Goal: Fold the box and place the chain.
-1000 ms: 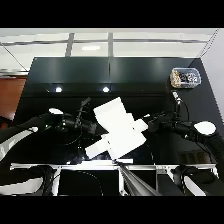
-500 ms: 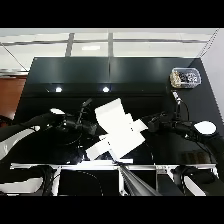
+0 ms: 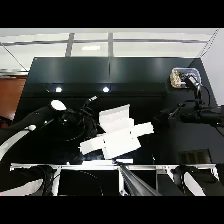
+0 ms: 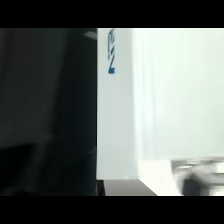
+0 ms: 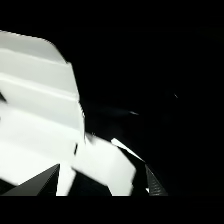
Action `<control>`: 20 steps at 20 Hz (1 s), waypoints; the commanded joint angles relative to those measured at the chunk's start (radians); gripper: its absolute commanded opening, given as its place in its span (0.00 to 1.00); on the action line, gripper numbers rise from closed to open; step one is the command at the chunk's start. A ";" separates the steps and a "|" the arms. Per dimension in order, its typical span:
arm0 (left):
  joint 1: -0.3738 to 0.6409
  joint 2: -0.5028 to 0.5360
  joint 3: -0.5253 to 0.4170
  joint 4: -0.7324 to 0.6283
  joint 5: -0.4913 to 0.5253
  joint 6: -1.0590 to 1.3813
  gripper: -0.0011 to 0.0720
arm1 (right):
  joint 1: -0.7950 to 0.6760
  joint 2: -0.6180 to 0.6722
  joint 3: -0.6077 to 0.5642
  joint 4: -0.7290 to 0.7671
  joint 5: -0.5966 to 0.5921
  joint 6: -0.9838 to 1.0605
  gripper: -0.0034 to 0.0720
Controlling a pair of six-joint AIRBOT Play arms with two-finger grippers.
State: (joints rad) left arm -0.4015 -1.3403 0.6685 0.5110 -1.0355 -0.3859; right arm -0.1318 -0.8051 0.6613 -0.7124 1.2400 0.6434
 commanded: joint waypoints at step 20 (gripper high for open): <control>-0.121 0.005 -0.017 0.164 0.278 0.543 0.05 | -0.029 0.000 0.042 -0.024 -0.006 -0.076 0.85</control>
